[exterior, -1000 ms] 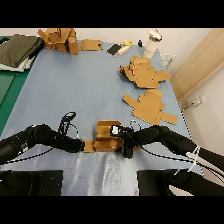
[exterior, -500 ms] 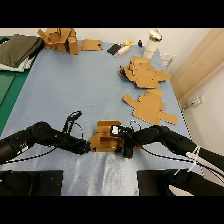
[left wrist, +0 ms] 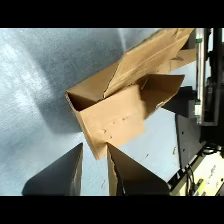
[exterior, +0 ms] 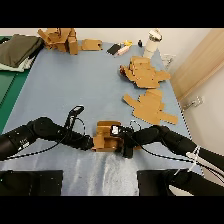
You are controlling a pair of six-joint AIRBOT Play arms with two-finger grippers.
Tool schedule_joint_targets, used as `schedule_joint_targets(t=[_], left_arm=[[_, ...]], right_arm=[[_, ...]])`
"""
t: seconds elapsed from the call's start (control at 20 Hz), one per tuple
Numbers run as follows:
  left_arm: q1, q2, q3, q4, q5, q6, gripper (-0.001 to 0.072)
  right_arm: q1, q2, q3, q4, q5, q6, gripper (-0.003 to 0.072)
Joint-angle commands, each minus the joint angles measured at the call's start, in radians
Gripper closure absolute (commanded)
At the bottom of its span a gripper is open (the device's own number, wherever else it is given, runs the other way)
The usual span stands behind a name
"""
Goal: Fold the box.
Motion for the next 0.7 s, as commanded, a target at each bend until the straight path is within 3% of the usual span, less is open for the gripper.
schedule_joint_targets(t=[0.0, 0.05, 0.1, 0.5, 0.65], left_arm=[[-0.038, -0.031, 0.007, 0.010, 0.026, -0.006, 0.0403], [-0.039, -0.031, 0.010, -0.003, 0.026, -0.007, 0.0241], [-0.039, -0.031, 0.010, -0.023, 0.039, -0.007, 0.0195], [-0.040, -0.036, 0.014, -0.074, 0.107, -0.042, 0.0194], [-0.059, -0.051, 0.028, 0.049, 0.105, -0.199, 0.0196]], right_arm=[[0.000, 0.000, 0.000, 0.000, 0.000, 0.000, 0.0207], [0.000, 0.000, 0.000, 0.000, 0.000, 0.000, 0.0206], [0.000, 0.000, 0.000, 0.000, 0.000, 0.000, 0.0207], [0.000, 0.000, 0.000, 0.000, 0.000, 0.000, 0.0207], [0.000, 0.000, 0.000, 0.000, 0.000, 0.000, 0.0207]])
